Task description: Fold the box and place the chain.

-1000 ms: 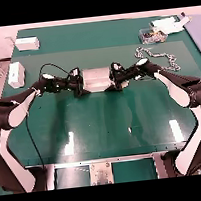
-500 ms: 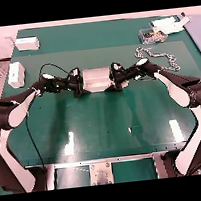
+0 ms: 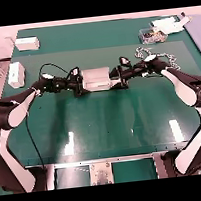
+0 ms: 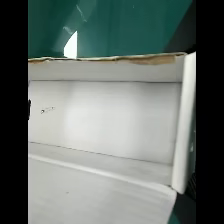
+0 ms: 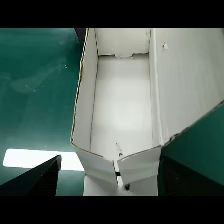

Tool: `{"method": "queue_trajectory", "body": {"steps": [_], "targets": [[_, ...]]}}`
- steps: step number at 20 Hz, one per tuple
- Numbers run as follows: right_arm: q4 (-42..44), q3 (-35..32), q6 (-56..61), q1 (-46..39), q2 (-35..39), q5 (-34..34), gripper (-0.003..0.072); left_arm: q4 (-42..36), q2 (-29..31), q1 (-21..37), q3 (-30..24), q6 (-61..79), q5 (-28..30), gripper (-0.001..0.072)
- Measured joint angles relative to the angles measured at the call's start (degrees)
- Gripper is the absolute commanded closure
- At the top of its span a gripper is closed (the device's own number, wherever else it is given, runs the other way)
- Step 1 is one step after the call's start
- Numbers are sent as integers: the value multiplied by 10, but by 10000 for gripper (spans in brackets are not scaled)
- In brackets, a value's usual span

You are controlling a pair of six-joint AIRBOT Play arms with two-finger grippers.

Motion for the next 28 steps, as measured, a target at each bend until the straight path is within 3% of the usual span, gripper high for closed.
{"method": "queue_trajectory", "body": {"steps": [4,5,6,7,10,12,21,28], "targets": [[1,0,20,-29,27,10,-9,0,0,1,0,-1,0,240],[3,0,27,-33,33,16,214,1,0,1,0,-1,-1,240],[5,0,34,-35,40,28,567,1,0,0,0,-1,-2,240],[11,0,39,-36,46,45,674,1,0,0,0,0,-3,240],[46,0,49,-26,56,87,676,1,0,0,0,0,-4,240],[69,0,52,-10,59,76,676,2,0,0,0,0,-5,240],[98,7,60,70,62,-129,678,1,0,0,0,1,-5,240],[21,66,154,81,40,-188,679,2,0,0,0,0,-9,240]]}}
